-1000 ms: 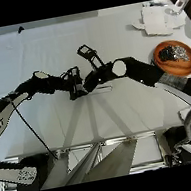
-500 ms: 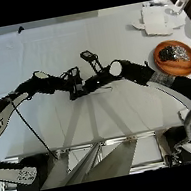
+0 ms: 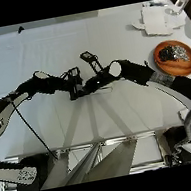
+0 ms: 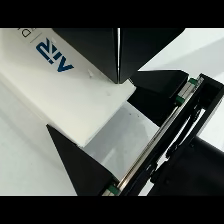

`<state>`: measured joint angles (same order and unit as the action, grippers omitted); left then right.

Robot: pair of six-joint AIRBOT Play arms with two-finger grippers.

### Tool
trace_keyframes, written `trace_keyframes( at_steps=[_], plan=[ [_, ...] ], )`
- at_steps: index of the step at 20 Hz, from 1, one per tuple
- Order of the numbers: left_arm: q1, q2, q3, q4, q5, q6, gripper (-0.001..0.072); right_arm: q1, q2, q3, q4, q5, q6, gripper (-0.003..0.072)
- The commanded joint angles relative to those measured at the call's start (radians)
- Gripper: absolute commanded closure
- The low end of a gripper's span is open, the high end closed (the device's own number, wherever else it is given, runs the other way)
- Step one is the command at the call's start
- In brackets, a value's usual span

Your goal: Fold the box and place the chain.

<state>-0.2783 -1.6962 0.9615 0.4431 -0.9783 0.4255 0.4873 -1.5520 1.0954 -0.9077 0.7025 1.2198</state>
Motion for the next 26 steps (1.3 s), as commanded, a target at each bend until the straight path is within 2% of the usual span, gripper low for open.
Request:
trace_keyframes(
  at_steps=[1,6,10,12,14,17,19,22,26],
  plan=[
    [0.000,0.000,0.001,0.000,0.002,0.000,0.0317,0.000,0.019,0.000,-0.011,-0.027,0.002,0.0679],
    [0.000,0.000,0.001,0.000,0.002,0.000,0.0317,-0.027,0.145,0.000,-0.034,-0.169,-0.024,0.0679],
    [0.001,0.000,0.001,0.000,0.002,0.000,0.0317,-0.151,0.217,-0.005,-0.016,-0.074,-0.022,0.0679],
    [0.001,0.000,0.001,0.000,0.002,0.000,0.0317,-0.225,0.229,-0.039,0.040,-0.031,-0.024,0.0681],
    [0.000,0.000,0.001,0.000,0.002,0.000,0.0317,-0.285,0.229,-0.104,0.160,0.018,-0.061,0.0682],
    [0.000,0.000,0.001,0.000,0.002,0.000,0.0317,-0.329,0.228,-0.220,0.449,0.095,-0.333,0.0683],
    [0.000,0.000,0.001,0.000,0.002,0.000,0.0317,-0.340,0.226,-0.283,0.530,0.100,-0.407,0.0683],
    [0.000,0.000,0.001,0.000,0.002,0.000,0.0317,-0.340,0.195,-0.320,0.525,0.098,-0.418,0.0683],
    [0.000,0.000,0.001,0.000,0.002,0.000,0.0317,-0.340,0.123,-0.323,0.503,0.028,-0.417,0.0683]
  ],
)
